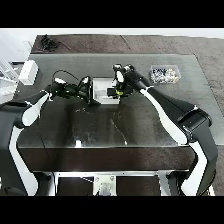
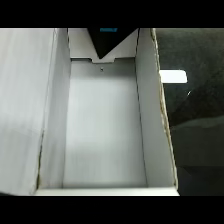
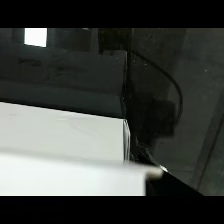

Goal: Fold the box and place the chain.

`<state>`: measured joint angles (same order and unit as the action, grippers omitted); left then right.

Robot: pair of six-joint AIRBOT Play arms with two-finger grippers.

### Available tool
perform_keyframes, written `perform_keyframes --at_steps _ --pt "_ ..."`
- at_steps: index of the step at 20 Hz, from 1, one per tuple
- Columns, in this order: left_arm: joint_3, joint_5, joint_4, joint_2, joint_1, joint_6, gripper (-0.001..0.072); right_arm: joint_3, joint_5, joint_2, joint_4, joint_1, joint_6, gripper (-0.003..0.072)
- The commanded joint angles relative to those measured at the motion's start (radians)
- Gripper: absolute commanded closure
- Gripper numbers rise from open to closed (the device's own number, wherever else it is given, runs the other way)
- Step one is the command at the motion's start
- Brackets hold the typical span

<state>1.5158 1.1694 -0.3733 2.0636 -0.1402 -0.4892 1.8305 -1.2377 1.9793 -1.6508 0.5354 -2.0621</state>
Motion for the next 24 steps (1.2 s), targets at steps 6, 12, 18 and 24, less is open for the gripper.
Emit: perform_keyframes --at_steps 6,12,18,24 --pt "0.000 -0.002 0.000 0.000 0.001 -0.001 0.0354 0.002 -0.027 0.025 -0.056 -0.002 -0.048 0.0435" --pt "0.000 -0.002 0.000 0.000 0.001 -0.001 0.0354 0.002 -0.027 0.025 -0.055 -0.001 -0.048 0.0673" --pt "0.000 -0.001 0.000 0.000 0.001 0.000 0.0354 0.015 -0.027 0.019 -0.051 -0.002 -0.049 0.0517" --pt "0.000 -0.001 0.000 0.000 0.001 0.000 0.0354 0.051 -0.043 0.018 -0.021 -0.003 -0.047 0.0364"
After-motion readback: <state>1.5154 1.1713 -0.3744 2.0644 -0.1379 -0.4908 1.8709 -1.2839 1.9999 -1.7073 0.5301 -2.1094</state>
